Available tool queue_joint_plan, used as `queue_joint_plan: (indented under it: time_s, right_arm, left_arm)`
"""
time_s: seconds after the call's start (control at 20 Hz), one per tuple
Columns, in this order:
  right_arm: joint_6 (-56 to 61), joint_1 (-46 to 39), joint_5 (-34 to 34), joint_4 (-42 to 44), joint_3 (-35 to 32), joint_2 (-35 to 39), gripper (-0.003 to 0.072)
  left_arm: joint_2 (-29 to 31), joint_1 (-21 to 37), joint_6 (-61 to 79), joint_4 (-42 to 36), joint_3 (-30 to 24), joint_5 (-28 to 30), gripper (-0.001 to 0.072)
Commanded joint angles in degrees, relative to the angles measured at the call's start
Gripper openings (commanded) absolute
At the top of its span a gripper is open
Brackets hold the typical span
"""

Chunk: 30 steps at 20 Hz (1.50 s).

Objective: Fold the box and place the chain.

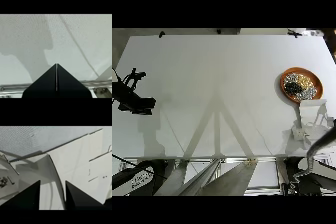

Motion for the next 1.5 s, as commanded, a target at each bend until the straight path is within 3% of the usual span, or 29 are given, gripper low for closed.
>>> queue_joint_plan:
  time_s: [0.0, 0.05, 0.15, 0.3, 0.6, 0.8, 1.1, 1.45]
  right_arm:
    - [0.2, 0.0, 1.6, -0.1, 0.0, -2.6, 0.016]
    - [0.1, 0.0, 2.6, -0.2, 0.0, -2.5, 0.0046]
    - [-0.1, 0.1, 4.5, 0.2, 0.0, -1.8, 0.001]
    - [-8.2, 0.0, 8.8, 5.7, 0.0, 1.5, 0.0009]
    - [-23.5, 0.1, 16.5, 35.0, 0.0, 12.2, 0.0007]
    - [-26.1, 0.8, 17.9, 45.6, -3.1, 17.6, 0.0006]
    - [-25.3, 17.1, 11.5, 51.2, -14.1, 26.2, 0.0006]
    - [-12.1, 43.2, -2.6, 53.6, -15.6, 27.9, 0.0006]
  left_arm:
    - [0.0, 0.0, 0.0, 0.0, 0.0, 0.0, 0.0009]
    - [0.0, 0.0, 0.0, 0.0, 0.0, 0.0, 0.0009]
    - [0.0, 0.0, 0.0, 0.0, 0.0, 0.0, 0.0009]
    - [0.0, 0.0, 0.0, 0.0, 0.0, 0.0, 0.0009]
    - [0.0, 0.0, 0.0, 0.0, 0.0, 0.0, 0.0009]
    - [0.0, 0.0, 0.0, 0.0, 0.0, 0.0, 0.0009]
    - [0.0, 0.0, 0.0, 0.0, 0.0, 0.0, 0.0009]
    - [0.0, 0.0, 0.0, 0.0, 0.0, 0.0, 0.0009]
